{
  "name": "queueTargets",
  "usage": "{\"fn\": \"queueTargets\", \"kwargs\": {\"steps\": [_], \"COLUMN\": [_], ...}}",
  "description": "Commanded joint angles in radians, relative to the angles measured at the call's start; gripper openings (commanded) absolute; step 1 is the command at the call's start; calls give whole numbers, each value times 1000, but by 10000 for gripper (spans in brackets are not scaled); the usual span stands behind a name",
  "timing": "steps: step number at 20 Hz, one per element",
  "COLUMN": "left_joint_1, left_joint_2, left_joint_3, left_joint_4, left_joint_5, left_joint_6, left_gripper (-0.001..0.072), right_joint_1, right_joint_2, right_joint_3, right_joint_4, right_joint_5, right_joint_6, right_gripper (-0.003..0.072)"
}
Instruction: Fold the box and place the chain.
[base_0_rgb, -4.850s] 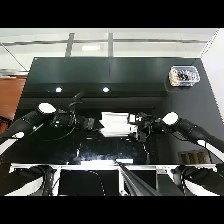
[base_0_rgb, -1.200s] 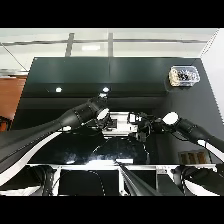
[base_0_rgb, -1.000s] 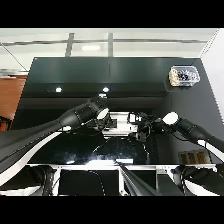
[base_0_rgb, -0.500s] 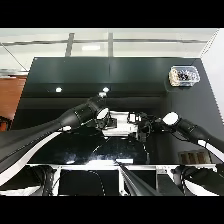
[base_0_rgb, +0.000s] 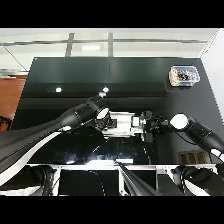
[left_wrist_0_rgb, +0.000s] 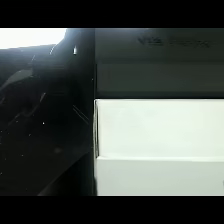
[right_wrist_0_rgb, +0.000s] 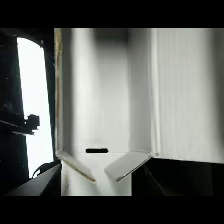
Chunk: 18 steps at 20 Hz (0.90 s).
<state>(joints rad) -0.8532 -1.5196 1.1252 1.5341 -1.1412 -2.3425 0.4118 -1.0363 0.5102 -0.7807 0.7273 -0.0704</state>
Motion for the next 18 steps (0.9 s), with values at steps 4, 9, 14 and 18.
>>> {"fn": "queueTargets", "kwargs": {"steps": [4,9,14,18], "left_joint_1": [-1,-1,-1,-1], "left_joint_2": [1,1,1,1], "left_joint_3": [1,1,1,1], "left_joint_4": [-2,-6,-6,-6], "left_joint_5": [10,10,10,11], "left_joint_6": [15,15,15,15], "left_gripper": [30,30,30,30], "right_joint_1": [0,0,8,3], "right_joint_2": [-24,-39,-104,-128], "right_joint_3": [-5,-5,-5,-5], "right_joint_4": [-8,100,351,328], "right_joint_5": [3,-35,-15,-69], "right_joint_6": [-80,-86,-51,14], "right_gripper": [488,130,129,127]}}
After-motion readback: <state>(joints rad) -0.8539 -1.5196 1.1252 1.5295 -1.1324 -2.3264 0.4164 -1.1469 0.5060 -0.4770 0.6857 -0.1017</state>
